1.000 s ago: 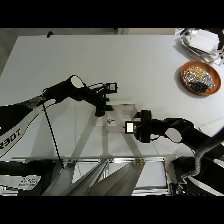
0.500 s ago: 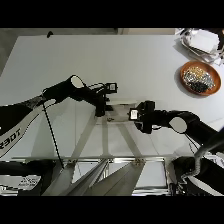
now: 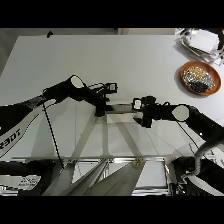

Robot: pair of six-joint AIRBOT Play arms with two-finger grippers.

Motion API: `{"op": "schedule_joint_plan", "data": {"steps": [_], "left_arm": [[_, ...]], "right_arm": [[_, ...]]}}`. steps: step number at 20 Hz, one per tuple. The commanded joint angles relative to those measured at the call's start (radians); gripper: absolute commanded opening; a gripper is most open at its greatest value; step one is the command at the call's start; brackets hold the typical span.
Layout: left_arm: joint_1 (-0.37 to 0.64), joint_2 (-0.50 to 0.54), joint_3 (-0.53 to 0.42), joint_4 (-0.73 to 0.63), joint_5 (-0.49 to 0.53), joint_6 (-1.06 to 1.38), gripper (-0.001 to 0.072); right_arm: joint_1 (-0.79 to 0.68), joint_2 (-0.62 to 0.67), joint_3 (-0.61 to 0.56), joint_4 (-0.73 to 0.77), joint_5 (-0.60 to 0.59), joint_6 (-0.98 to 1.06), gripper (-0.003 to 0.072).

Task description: Fold the box and place the chain.

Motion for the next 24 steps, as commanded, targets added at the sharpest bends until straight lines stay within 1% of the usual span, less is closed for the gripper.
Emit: {"op": "schedule_joint_plan", "data": {"steps": [1,4,9,12,15,20,24], "left_arm": [[-0.001,0.0,0.0,0.0,0.0,0.0,0.0011],[-0.001,0.0,0.0,0.0,0.0,0.0,0.0011],[-0.001,0.0,0.0,0.0,-0.001,0.0,0.0011],[-0.001,0.0,0.0,0.0,0.0,0.0,0.0011],[-0.001,0.0,0.0,0.0,-0.001,0.0,0.0011],[-0.001,0.0,0.0,0.0,0.0,0.0,0.0011],[-0.001,0.0,0.0,0.0,0.0,0.0,0.0011]], "right_arm": [[-0.035,-0.036,0.013,0.08,0.056,-0.08,0.0693],[-0.06,-0.072,0.021,0.109,0.098,-0.08,0.0693],[-0.121,-0.085,0.052,0.122,0.134,-0.108,0.0693],[-0.121,-0.123,0.055,0.178,0.157,-0.18,0.0693],[-0.121,-0.174,0.068,0.192,0.192,-0.179,0.0693],[-0.121,-0.227,0.095,0.215,0.205,-0.18,0.0693],[-0.118,-0.259,0.109,0.209,0.287,-0.18,0.0688]]}}
